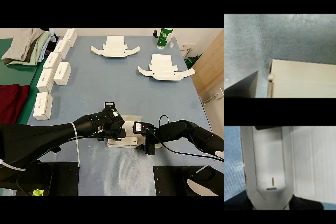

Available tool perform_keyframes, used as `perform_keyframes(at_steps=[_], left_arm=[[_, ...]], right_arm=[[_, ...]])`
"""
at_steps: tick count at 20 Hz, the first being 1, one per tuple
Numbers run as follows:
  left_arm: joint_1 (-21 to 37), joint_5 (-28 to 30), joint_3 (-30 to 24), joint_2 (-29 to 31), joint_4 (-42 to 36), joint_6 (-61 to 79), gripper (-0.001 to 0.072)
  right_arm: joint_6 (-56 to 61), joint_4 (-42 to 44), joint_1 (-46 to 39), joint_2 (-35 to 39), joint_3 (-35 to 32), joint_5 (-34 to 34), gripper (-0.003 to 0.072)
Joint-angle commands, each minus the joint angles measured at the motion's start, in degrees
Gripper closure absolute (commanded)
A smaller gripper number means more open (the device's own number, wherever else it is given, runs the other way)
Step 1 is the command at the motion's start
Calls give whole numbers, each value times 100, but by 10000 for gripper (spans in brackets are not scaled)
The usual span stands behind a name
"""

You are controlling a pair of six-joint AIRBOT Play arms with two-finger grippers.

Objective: Fold the box.

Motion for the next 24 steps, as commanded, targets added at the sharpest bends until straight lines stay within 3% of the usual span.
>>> perform_keyframes(at_steps=[1,4,10,11,12,13,16,20,24], left_arm=[[7,20,22,0,-63,39,211],[7,-275,162,13,-103,319,210],[52,-2006,828,691,-13,898,214],[52,-2168,922,850,55,896,342],[52,-2291,975,997,96,903,605],[52,-2271,984,1141,131,1040,694],[129,-2072,984,1309,337,1443,694],[398,-1283,984,1296,343,2229,694],[603,-1069,907,1360,76,4769,694]], right_arm=[[-2,7,2,2,-2,2,182],[-2,7,2,2,-2,2,182],[-2,7,2,2,-2,2,182],[-2,7,2,2,-2,2,182],[-2,7,2,2,-2,2,182],[-2,7,2,2,-2,2,182],[-2,7,2,2,-2,2,182],[-2,7,4,2,-2,2,182],[-2,7,2,2,-2,2,182]])
